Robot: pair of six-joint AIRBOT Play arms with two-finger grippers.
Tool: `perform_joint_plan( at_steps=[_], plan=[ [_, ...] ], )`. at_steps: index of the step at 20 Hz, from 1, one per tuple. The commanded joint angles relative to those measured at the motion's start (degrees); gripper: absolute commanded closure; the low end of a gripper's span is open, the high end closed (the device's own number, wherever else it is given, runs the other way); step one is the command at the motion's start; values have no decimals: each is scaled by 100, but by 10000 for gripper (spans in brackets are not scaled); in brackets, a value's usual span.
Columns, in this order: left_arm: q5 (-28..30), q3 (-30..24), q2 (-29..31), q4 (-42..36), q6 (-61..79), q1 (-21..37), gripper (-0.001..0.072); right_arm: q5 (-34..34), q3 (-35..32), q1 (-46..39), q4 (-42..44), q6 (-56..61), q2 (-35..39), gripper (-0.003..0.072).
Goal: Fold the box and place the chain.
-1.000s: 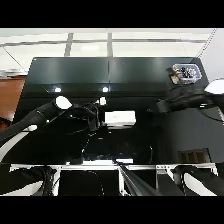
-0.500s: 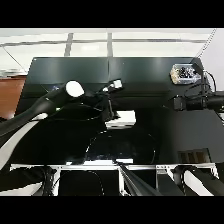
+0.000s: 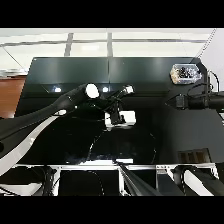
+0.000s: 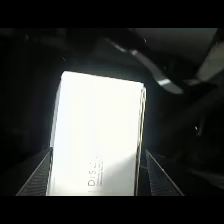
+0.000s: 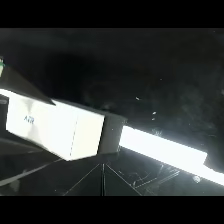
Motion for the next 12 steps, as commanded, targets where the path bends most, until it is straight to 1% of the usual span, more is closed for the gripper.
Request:
perform_joint_plan(
  at_steps=[1, 7, 9, 10, 12],
  plan=[
    [-354, 24, -35, 184, -96, -20, 2, -13, -17, -11, -2, -22, 4, 667],
    [-542, 24, -35, 772, -96, -44, 2, -111, -33, -4, -4, -17, 4, 667],
    [-538, 24, -37, 1099, -92, -114, 2, -138, -33, -4, -4, -20, 4, 667],
    [-485, 24, -37, 1329, -79, -192, 2, -138, -33, -4, -4, -17, 4, 667],
    [-111, 24, -44, 1716, -81, -417, 3, -140, -33, -4, -2, -17, 4, 667]
  ],
)
